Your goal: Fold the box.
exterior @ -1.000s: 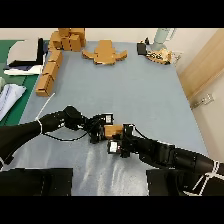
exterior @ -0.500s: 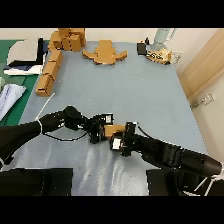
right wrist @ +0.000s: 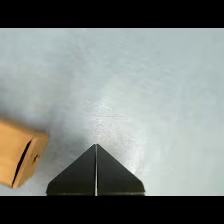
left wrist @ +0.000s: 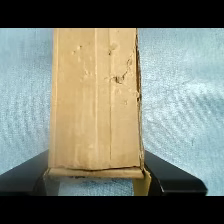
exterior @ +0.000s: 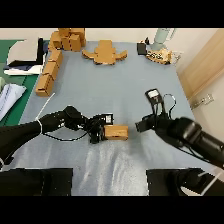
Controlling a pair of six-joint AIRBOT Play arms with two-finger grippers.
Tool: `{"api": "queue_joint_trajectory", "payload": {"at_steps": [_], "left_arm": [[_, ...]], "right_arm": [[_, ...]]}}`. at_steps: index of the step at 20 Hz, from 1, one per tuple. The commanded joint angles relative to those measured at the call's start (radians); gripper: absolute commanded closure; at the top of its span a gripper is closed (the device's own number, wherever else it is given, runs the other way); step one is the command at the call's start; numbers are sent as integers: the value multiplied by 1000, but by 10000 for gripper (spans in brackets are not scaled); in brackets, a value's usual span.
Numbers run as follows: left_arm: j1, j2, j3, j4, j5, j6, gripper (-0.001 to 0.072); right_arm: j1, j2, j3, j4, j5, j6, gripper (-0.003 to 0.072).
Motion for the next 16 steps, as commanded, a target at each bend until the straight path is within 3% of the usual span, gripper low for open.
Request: {"api": "queue_joint_trajectory", "payload": {"at_steps": [1,5,11,16], "left_arm": [[0,0,1,0,0,0,190],[0,0,1,0,0,0,191],[0,6,8,0,-6,-12,191],[50,167,18,34,-2,-188,191]], "right_arm": [[-172,-135,114,270,-35,-64,682],[-212,-307,244,334,-48,-90,682],[-212,-346,270,367,-40,-90,681],[-212,-346,270,367,-43,-90,681]]}}
